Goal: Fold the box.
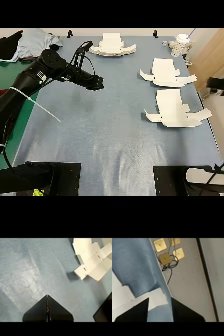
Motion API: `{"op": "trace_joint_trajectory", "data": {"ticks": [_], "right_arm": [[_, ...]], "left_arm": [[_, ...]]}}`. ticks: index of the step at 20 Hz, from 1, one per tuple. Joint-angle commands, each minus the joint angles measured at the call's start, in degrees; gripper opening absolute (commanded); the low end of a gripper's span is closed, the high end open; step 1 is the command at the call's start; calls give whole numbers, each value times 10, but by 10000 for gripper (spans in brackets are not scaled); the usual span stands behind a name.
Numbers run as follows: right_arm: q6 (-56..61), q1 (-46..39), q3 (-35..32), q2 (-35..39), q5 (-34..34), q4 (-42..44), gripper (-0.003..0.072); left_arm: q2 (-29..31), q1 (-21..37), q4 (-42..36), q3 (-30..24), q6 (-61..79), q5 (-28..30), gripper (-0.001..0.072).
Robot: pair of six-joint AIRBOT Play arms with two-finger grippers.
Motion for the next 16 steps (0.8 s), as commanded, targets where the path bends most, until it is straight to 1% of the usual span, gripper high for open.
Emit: {"op": "trace_joint_trajectory", "data": {"ticks": [1,3,5,7,9,11,15,16], "right_arm": [[-138,-134,16,-68,27,116,441],[-207,-168,27,-106,41,171,440],[-236,-182,53,-150,80,237,440],[-260,-181,73,-188,130,279,440],[-285,-179,74,-209,174,321,400],[-285,-180,73,-220,197,315,400],[-284,-179,72,-228,202,299,397],[-285,-179,72,-228,202,299,325]], "left_arm": [[-3,0,-9,0,0,2,19],[-3,0,-10,0,0,-1,20],[-3,0,-10,0,-1,-5,21],[-3,0,-14,0,-11,-9,21],[-3,0,-24,0,-11,-9,21],[-3,0,-29,0,-11,-11,21],[-3,0,-31,0,-11,-19,21],[-3,0,-31,0,-11,-20,21]]}}
